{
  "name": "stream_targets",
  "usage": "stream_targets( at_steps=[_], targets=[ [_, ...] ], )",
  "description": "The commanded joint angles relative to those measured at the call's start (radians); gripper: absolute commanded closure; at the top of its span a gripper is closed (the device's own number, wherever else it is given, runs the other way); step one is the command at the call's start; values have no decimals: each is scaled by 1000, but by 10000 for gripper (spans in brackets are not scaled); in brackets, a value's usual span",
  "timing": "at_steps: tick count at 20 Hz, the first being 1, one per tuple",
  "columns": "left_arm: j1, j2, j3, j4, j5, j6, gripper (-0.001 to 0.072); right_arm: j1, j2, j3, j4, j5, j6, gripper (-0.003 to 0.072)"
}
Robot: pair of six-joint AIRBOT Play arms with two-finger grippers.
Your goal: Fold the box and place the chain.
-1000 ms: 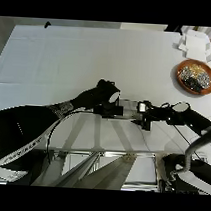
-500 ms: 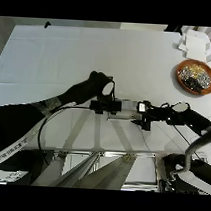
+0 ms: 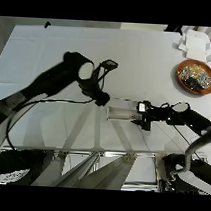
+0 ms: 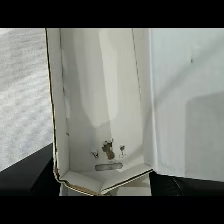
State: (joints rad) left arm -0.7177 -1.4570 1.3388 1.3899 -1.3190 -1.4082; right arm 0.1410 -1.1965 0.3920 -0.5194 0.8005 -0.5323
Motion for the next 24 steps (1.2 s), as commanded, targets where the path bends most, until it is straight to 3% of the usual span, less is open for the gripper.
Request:
stream_targets(
  at_steps=[1, 2, 6, 11, 18, 24],
  targets=[
    [41, 43, -61, -50, 87, 482, 114, 0, 1, 1, 0, 0, 0, 285],
    [53, 43, -100, -100, 124, 576, 2, 0, 1, 1, 0, 0, 0, 285],
    [125, 43, -286, -389, 246, 1058, 13, 0, 1, 1, 0, 0, 0, 285],
    [180, 24, -482, -774, 283, 1721, 6, 0, 1, 1, 0, 0, 0, 285],
    [192, -80, -510, -912, 320, 1779, 3, 0, 1, 1, 0, 0, 0, 285],
    [186, -113, -510, -926, 361, 1785, 3, 0, 1, 1, 0, 0, 0, 285]
  ],
)
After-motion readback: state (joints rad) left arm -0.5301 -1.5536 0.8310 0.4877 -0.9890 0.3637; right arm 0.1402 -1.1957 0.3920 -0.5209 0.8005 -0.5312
